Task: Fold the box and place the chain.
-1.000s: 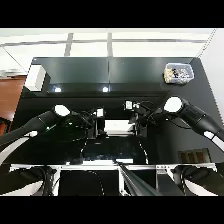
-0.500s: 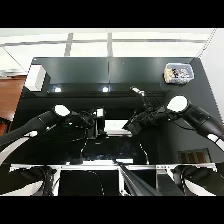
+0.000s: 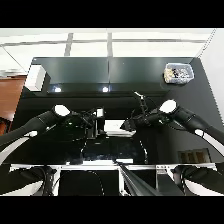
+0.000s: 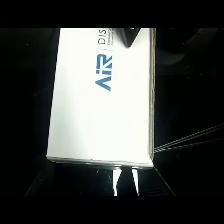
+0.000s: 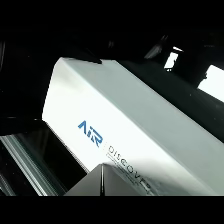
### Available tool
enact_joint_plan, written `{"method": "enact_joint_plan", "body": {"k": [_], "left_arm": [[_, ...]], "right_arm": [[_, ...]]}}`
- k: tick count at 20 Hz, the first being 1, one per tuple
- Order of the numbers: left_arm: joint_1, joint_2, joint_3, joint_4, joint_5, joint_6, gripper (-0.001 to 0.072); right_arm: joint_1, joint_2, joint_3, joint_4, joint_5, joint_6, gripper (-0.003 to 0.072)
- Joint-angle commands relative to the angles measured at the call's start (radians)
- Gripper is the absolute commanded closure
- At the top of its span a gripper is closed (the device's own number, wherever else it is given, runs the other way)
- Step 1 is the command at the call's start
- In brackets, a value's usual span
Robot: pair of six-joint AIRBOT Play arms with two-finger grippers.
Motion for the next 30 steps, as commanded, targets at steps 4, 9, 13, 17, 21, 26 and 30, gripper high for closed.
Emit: {"method": "enact_joint_plan", "body": {"k": [4, 9, 13, 17, 21, 26, 30], "left_arm": [[0.001, 0.000, 0.001, -0.002, 0.002, -0.002, 0.0357], [0.004, 0.061, 0.001, 0.061, 0.005, -0.037, -0.0011], [0.024, 0.202, 0.002, 0.158, -0.007, -0.220, -0.0011], [-0.051, 0.227, 0.121, 0.159, -0.029, -0.453, -0.0007], [-0.162, 0.019, 0.301, 0.159, -0.006, -0.504, -0.0007], [-0.190, -0.154, 0.385, 0.159, -0.039, -0.504, -0.0007], [-0.190, -0.167, 0.385, 0.159, -0.115, -0.504, -0.0007]], "right_arm": [[-0.054, 0.043, 0.055, -0.024, 0.142, -0.004, 0.0668], [-0.348, 0.262, 0.134, -0.129, 0.393, 0.029, 0.0668], [-0.556, 0.389, 0.132, -0.276, 0.515, 0.062, 0.0668], [-0.595, 0.402, 0.130, -0.250, 0.511, 0.116, 0.0668], [-0.593, 0.402, 0.130, -0.234, 0.470, 0.112, 0.0668], [-0.594, 0.402, 0.130, -0.245, 0.486, 0.102, 0.0668], [-0.593, 0.402, 0.130, -0.244, 0.473, 0.078, 0.0668]]}}
